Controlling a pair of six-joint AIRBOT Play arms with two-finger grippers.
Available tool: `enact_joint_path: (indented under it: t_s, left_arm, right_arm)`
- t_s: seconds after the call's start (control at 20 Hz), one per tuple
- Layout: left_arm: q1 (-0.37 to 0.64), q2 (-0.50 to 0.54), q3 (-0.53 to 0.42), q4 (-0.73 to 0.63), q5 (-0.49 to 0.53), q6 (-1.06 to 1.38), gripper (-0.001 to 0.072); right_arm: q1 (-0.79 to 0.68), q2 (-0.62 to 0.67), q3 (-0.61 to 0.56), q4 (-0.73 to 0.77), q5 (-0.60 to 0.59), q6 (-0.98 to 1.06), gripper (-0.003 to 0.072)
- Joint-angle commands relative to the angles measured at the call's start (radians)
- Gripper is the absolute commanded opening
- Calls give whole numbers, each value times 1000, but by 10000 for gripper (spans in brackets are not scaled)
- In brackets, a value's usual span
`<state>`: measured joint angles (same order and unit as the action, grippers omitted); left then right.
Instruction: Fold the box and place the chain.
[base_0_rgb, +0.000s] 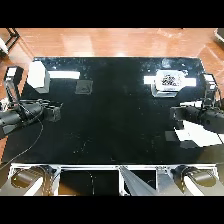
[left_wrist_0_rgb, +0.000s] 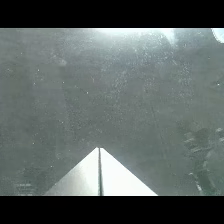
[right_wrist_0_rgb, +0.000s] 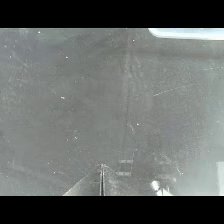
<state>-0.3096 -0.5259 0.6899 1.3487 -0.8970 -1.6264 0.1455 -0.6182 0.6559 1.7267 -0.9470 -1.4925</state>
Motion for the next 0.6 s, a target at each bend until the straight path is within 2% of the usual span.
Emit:
enact_joint_path:
  t_s: [0.0,0.55]
  left_arm:
    - [0,-1,1,0,0,0,19]
    - [0,-5,1,-14,24,-3,18]
  right_arm:
    - [0,0,0,0,0,0,18]
    - [0,0,0,0,0,0,18]
